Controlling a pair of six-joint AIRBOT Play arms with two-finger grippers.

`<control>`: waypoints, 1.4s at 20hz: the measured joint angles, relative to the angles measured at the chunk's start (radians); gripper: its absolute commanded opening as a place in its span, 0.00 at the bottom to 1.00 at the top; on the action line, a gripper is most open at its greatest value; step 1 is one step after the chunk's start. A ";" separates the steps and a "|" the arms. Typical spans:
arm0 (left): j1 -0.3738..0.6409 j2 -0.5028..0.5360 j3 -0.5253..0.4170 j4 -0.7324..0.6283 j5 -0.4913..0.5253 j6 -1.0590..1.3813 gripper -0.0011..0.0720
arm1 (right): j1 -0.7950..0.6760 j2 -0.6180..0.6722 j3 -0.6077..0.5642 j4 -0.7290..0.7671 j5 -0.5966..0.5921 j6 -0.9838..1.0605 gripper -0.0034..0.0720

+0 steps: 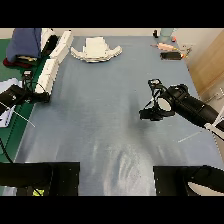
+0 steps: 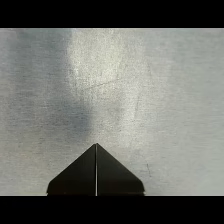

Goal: Fold the box.

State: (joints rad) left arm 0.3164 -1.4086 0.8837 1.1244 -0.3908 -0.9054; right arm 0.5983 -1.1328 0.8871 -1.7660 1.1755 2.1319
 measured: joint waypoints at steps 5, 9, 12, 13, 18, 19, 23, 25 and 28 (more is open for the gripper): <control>0.000 0.000 0.000 -0.001 0.003 -0.003 0.98 | 0.000 0.000 0.000 0.013 0.000 0.000 0.05; 0.003 0.001 0.000 0.000 -0.020 -0.003 0.98 | 0.000 0.000 0.000 0.018 0.000 0.000 0.05; 0.020 0.019 0.014 0.026 -0.132 -0.005 0.98 | 0.000 0.000 0.000 0.019 0.000 0.000 0.05; 0.027 0.031 0.021 0.044 -0.184 -0.014 0.98 | 0.000 0.000 0.000 0.019 0.000 0.000 0.05; 0.068 0.124 0.095 0.185 -0.484 -0.133 0.97 | 0.000 0.000 0.000 0.019 0.001 -0.010 0.05; 0.074 0.144 0.112 0.207 -0.549 -0.159 0.81 | 0.000 0.000 0.000 0.019 0.001 -0.013 0.05; 0.056 0.212 0.174 0.202 -0.791 -0.263 0.03 | 0.000 0.000 0.000 0.023 -0.002 -0.027 0.05; 0.005 0.232 0.188 0.145 -0.859 -0.291 0.03 | 0.000 0.000 0.000 0.033 -0.013 -0.028 0.05; -0.185 0.247 0.198 0.082 -0.872 -0.323 0.03 | 0.000 -0.005 0.011 0.050 -0.062 -0.032 0.05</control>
State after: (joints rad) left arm 0.1314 -1.1618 1.0817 1.2068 -1.2625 -1.2289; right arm 0.5987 -1.1381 0.8982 -1.7161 1.1133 2.0995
